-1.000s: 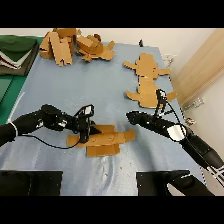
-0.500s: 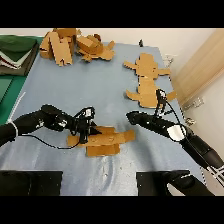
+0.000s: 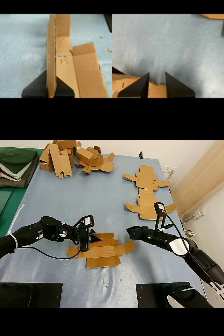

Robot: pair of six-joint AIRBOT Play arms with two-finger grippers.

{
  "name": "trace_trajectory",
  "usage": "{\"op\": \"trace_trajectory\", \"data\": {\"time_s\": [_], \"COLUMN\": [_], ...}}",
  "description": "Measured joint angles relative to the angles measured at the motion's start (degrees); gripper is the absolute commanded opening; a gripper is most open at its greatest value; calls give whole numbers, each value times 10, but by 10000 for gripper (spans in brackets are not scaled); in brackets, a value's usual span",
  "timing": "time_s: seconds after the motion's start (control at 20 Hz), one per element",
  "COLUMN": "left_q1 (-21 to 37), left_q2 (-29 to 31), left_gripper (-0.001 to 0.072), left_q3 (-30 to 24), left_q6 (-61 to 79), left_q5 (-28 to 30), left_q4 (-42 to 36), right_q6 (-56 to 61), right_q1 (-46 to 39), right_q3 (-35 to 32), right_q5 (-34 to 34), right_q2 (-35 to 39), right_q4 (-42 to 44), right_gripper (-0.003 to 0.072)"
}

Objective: Fold the box.

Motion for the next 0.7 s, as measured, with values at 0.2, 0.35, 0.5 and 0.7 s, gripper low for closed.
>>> {"op": "trace_trajectory", "data": {"time_s": [0.2, 0.35, 0.5, 0.7], "left_q1": [-1, -1, -1, -1], "left_q2": [0, 0, 0, 0], "left_gripper": [15, 15, 15, 15], "left_q3": [0, 0, -1, -1], "left_q6": [-6, -10, -10, -8], "left_q5": [0, -31, -57, -65], "left_q4": [2, 7, 8, 6], "right_q6": [-2, 19, 44, 57], "right_q1": [21, 54, 79, 108], "right_q3": [0, 0, 0, 0], "right_q5": [75, 110, 127, 136], "right_q2": [36, 57, 65, 69], "right_q4": [-42, -84, -119, -143], "right_gripper": [297, 297, 297, 297]}}
